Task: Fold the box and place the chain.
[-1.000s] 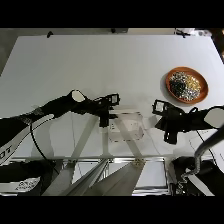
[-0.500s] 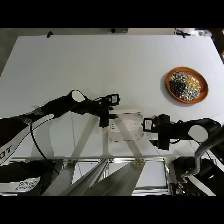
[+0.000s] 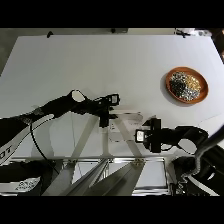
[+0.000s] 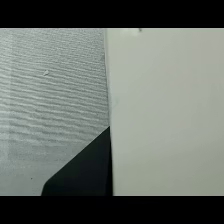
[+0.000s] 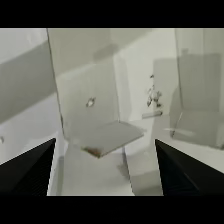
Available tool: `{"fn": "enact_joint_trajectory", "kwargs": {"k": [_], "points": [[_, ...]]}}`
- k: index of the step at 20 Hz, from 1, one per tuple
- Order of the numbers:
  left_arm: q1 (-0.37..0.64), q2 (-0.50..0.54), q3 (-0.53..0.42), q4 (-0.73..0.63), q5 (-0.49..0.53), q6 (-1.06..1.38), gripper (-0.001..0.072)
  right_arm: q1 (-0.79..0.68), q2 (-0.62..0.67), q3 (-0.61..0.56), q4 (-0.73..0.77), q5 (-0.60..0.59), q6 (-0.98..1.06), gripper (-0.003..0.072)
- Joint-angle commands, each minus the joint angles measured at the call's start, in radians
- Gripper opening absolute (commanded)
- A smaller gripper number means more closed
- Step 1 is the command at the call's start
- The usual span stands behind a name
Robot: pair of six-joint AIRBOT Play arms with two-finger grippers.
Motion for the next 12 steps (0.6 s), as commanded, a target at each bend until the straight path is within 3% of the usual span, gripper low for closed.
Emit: {"fn": "enact_joint_trajectory", "kwargs": {"k": [1, 12], "points": [[-0.001, -0.001, 0.0, 0.0, 0.0, 0.0, 0.0012, 0.025, -0.043, -0.006, 0.031, -0.08, 0.033, 0.072], [-0.001, -0.001, 0.0, 0.0, 0.0, 0.0, 0.0012, 0.024, -0.055, -0.004, 0.031, -0.256, 0.027, 0.0718]]}}
